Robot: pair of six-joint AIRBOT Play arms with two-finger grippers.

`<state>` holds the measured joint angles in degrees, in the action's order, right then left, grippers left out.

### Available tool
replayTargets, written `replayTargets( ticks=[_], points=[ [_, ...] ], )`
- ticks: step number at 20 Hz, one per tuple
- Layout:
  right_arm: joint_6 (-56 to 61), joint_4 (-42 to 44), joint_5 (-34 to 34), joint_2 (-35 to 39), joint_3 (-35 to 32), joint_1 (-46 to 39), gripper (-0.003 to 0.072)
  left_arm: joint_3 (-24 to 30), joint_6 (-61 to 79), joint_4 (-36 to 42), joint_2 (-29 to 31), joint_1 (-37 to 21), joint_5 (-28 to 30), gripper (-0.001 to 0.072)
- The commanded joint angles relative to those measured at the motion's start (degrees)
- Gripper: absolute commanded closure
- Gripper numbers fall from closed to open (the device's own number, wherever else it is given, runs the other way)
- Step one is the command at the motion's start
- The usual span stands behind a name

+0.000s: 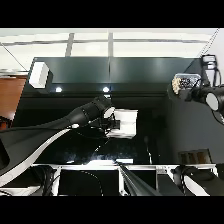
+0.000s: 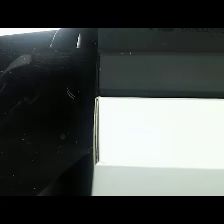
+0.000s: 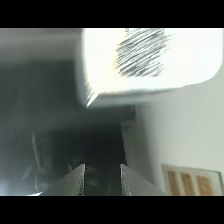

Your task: Fold the box and place the chain.

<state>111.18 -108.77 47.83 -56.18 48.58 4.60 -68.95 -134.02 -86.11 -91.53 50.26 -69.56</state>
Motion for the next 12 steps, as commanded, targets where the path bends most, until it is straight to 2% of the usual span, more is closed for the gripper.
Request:
replayTargets(
  ticks=[1, 3, 4, 5, 6, 7, 9, 12],
  points=[
    [5.2, 2.7, -15.8, -7.8, 0.0, -11.8, 0.0410, 0.0, 0.0, 0.0, 0.0, 0.0, 0.0, 0.0682],
    [5.4, 8.3, -15.5, -15.8, 5.1, -16.1, 0.0409, 0.0, 0.0, 0.0, 0.0, 0.0, 0.0, 0.0682],
    [5.3, 10.9, -14.1, -19.9, 8.7, -17.5, 0.0380, 0.0, 0.0, 0.0, 0.0, 0.0, 0.0, 0.0682],
    [2.6, 13.8, -12.5, -24.0, 12.7, -18.2, 0.0072, 0.0, 0.0, 0.0, 0.0, 0.0, 0.0, 0.0682],
    [-4.8, 17.2, -9.4, -28.2, 17.5, -18.3, 0.0030, 0.0, 0.0, 0.0, 0.0, 0.0, 0.0, 0.0682],
    [-10.8, 19.7, -5.6, -32.2, 22.5, -18.3, 0.0030, 0.0, 0.0, 0.0, 0.0, 0.0, 0.0, 0.0682],
    [-13.7, 22.1, 0.5, -38.6, 30.6, -18.2, 0.0031, 0.0, 0.0, 0.0, 0.0, 0.0, 0.0, 0.0682],
    [-13.7, 22.2, 3.2, -43.5, 36.4, -18.2, 0.0032, 0.0, 0.0, 0.0, 0.0, 0.0, 0.0, 0.0682]
  ],
)
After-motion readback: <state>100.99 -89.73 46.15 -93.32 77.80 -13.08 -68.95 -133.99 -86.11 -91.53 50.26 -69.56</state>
